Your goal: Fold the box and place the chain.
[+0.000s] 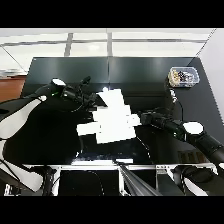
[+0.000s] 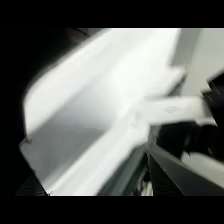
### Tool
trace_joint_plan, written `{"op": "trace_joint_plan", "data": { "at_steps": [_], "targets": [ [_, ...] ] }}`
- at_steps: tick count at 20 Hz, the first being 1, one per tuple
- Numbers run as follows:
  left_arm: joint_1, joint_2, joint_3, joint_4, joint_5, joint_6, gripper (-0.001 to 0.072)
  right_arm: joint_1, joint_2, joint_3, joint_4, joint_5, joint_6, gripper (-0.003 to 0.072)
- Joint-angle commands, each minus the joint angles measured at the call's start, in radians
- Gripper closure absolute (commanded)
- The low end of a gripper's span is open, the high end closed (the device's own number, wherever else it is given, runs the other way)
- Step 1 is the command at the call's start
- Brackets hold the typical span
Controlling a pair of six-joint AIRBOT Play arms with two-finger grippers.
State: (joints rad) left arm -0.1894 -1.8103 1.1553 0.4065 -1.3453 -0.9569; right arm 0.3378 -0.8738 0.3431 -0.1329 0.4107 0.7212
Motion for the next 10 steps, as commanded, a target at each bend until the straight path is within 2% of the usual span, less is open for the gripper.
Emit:
{"op": "trace_joint_plan", "data": {
  "at_steps": [1, 2, 3, 5, 6, 7, 10],
  "targets": [
    [-0.021, -0.044, 0.032, -0.109, -0.241, 0.185, 0.0012, 0.001, 0.000, -0.001, 0.001, 0.008, 0.000, 0.0672],
    [-0.035, -0.047, 0.054, -0.052, -0.260, 0.188, 0.0028, 0.001, 0.000, -0.001, 0.001, 0.008, 0.000, 0.0673],
    [-0.049, -0.047, 0.083, 0.041, -0.269, 0.193, 0.0094, 0.001, 0.000, -0.001, 0.000, 0.008, 0.000, 0.0673],
    [-0.069, -0.047, 0.133, 0.190, -0.278, 0.196, 0.0253, 0.001, 0.000, -0.001, 0.001, 0.008, 0.000, 0.0672],
    [-0.069, -0.047, 0.147, 0.216, -0.277, 0.210, 0.0375, 0.001, 0.000, -0.001, 0.000, 0.010, 0.000, 0.0672],
    [-0.067, -0.047, 0.155, 0.214, -0.278, 0.220, 0.0444, 0.001, 0.000, -0.001, 0.000, 0.011, 0.000, 0.0672],
    [-0.054, -0.047, 0.164, 0.211, -0.279, 0.225, 0.0445, 0.001, 0.000, -0.001, 0.000, 0.014, 0.000, 0.0673]
  ]
}}
